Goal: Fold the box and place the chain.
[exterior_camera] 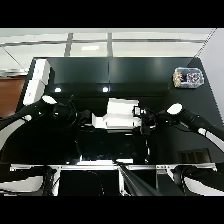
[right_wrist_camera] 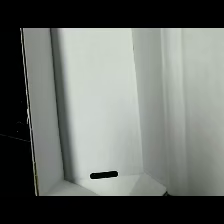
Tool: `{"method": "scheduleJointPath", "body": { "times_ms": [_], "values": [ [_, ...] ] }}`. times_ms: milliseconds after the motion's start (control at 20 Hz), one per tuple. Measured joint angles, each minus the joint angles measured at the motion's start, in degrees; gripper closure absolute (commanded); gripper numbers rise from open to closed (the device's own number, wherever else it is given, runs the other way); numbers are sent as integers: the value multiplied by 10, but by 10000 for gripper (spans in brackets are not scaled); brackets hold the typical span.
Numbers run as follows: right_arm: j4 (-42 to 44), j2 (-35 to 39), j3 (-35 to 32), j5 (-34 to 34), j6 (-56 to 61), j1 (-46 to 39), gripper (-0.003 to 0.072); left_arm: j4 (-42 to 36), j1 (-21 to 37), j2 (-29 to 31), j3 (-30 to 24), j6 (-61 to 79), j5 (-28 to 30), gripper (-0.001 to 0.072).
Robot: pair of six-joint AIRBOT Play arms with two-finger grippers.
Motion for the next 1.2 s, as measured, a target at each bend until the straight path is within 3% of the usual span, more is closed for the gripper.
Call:
{"method": "scheduleJointPath", "body": {
  "times_ms": [50, 100, 150, 900, 950, 1200],
  "values": [
    [0, 0, 0, 0, 0, 0, 455, -7, 5, 0, 3, 5, -2, 445],
    [0, 0, 0, 0, 0, 0, 455, -9, 9, 0, 6, 9, -3, 213],
    [0, 0, 0, 0, 0, 0, 455, -10, 11, 0, 9, 11, -3, 129],
    [0, 0, 0, 0, 0, 0, 455, -51, -29, 0, 19, 28, -13, 119],
    [0, 0, 0, 0, 0, 0, 455, -53, -30, 0, 21, 29, -15, -11],
    [0, 0, 0, 0, 0, 0, 455, -61, -34, 0, 41, 33, -29, -11]
  ]
}}
